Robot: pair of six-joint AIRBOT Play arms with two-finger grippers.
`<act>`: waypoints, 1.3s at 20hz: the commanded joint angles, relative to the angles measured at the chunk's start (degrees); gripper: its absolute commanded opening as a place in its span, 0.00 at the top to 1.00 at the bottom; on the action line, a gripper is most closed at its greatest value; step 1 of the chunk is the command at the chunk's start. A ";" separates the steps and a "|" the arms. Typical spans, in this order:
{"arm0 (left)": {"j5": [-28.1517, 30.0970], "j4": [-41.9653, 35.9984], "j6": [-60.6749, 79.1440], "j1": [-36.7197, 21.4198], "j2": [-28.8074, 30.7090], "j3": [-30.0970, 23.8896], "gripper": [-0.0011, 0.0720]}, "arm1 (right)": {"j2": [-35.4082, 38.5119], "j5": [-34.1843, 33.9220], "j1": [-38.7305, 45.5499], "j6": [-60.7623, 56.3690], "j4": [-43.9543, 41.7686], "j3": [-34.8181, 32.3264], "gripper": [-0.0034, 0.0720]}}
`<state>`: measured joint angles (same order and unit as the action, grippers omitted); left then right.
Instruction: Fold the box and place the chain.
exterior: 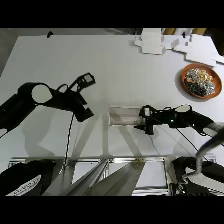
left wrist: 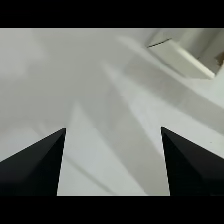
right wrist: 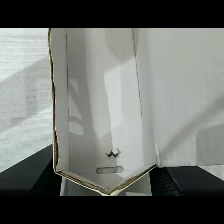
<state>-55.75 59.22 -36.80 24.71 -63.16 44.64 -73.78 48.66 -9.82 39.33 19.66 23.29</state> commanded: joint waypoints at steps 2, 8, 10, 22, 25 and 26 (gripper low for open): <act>6.80 -22.29 53.72 -2.21 -5.03 -8.20 0.13 | 0.04 0.02 0.00 -0.02 0.00 -0.02 0.50; 6.64 -28.76 64.11 0.48 -15.82 -8.20 0.12 | 0.04 0.00 0.00 -0.02 0.00 -0.02 0.50; 7.50 -29.16 64.46 1.16 -16.09 -8.17 0.11 | 0.04 0.00 0.00 -0.02 0.00 -0.02 0.50; 10.56 -37.57 65.33 5.05 -18.84 -8.13 0.03 | 0.04 0.02 0.00 -0.02 0.00 -0.02 0.50; 10.60 -38.88 65.42 5.18 -20.02 -8.13 0.03 | 0.04 0.00 0.00 -0.02 0.00 -0.02 0.50; 10.60 -39.21 65.75 5.29 -20.20 -8.13 0.03 | 0.04 0.02 0.00 -0.02 0.00 -0.02 0.50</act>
<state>-45.36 21.45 28.51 29.50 -82.63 36.49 -73.78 48.66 -9.82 39.33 19.66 23.29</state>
